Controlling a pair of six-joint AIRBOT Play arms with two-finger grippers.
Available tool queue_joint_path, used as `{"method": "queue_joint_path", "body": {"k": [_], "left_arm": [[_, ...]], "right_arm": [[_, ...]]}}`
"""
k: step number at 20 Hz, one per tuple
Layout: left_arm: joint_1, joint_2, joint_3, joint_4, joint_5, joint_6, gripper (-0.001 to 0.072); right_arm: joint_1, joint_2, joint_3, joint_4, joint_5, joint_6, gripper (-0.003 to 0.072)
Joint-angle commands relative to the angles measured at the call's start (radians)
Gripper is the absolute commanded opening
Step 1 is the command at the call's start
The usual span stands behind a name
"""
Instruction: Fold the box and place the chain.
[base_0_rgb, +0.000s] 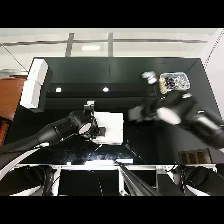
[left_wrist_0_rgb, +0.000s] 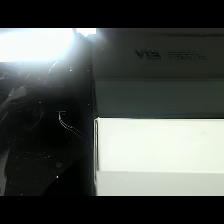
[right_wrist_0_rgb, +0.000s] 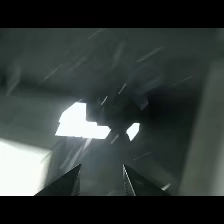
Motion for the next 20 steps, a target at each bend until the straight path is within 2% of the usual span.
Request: {"method": "queue_joint_path", "body": {"k": [1, 3, 4, 5, 7, 9, 11, 12, 13, 17, 20], "left_arm": [[0.001, 0.0, 0.001, -0.001, 0.0, 0.0, 0.0028], [0.001, 0.0, 0.001, -0.001, -0.001, 0.0, 0.0028], [0.001, 0.0, 0.001, -0.001, -0.001, 0.0, 0.0028], [0.001, 0.0, 0.001, -0.001, -0.001, 0.0, 0.0028], [0.001, 0.0, 0.001, -0.001, -0.001, 0.0, 0.0028], [0.001, 0.0, 0.001, 0.0, -0.001, 0.0, 0.0028], [0.001, 0.0, 0.001, 0.0, 0.0, 0.0, 0.0028], [0.001, 0.0, 0.001, 0.0, 0.0, 0.0, 0.0028], [0.001, 0.0, 0.001, 0.0, 0.001, 0.0, 0.0028], [0.001, 0.0, 0.001, 0.0, 0.001, 0.0, 0.0028], [0.001, 0.0, 0.001, -0.001, 0.001, 0.0, 0.0028]], "right_arm": [[-0.212, 0.068, -0.017, -0.22, -0.018, -0.08, 0.0319], [-0.377, 0.058, -0.061, -0.228, -0.187, -0.113, 0.032], [-0.455, 0.039, -0.074, -0.217, -0.258, -0.116, 0.0377], [-0.537, 0.004, -0.076, -0.187, -0.33, -0.133, 0.0708], [-0.669, -0.086, -0.061, -0.077, -0.458, -0.182, 0.0706], [-0.761, -0.209, 0.011, 0.018, -0.483, -0.182, 0.0705], [-0.798, -0.343, 0.119, 0.036, -0.442, -0.187, 0.0704], [-0.8, -0.405, 0.179, 0.036, -0.411, -0.187, 0.0677], [-0.798, -0.471, 0.246, 0.037, -0.373, -0.186, 0.0594], [-0.798, -0.673, 0.468, 0.04, -0.221, -0.145, 0.059], [-0.798, -0.757, 0.57, 0.04, -0.154, -0.092, 0.0567]]}}
